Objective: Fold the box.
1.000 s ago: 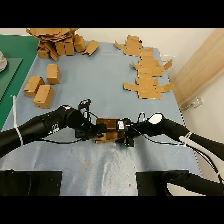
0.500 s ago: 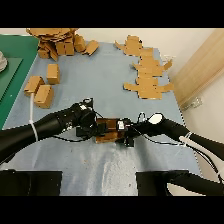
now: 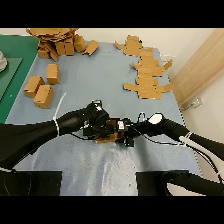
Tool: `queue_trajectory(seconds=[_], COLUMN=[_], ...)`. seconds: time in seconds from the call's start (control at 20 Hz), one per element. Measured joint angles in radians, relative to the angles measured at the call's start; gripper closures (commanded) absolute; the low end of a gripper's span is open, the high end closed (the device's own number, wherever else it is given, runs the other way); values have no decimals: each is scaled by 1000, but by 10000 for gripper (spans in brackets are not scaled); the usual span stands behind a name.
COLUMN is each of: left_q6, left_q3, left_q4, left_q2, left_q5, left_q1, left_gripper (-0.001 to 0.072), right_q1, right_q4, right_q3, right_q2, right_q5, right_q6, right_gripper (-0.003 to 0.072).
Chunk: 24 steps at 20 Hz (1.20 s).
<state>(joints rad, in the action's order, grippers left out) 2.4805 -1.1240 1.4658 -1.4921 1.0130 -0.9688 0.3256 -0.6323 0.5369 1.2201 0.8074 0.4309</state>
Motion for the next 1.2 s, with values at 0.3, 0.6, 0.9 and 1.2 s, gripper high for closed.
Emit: queue_trajectory(seconds=[0.3, 0.6, 0.9, 1.2], left_q6=[26, 13, -1, 2], left_q3=[-18, -22, -22, -50], left_q4=[62, 80, 76, 76], left_q2=[-28, -32, -33, -30], left_q5=[44, 57, 62, 114], left_q1=[-11, -12, -12, -12], left_gripper=[693, 695, 89, 80], right_q1=[0, 0, 0, 0], right_q4=[0, 0, 0, 0], right_q3=[0, 0, 0, 0], right_q2=[0, 0, 0, 0], right_q5=[0, 0, 0, 0], right_q6=[-3, -2, 4, 1], right_gripper=[205, 205, 205, 205])
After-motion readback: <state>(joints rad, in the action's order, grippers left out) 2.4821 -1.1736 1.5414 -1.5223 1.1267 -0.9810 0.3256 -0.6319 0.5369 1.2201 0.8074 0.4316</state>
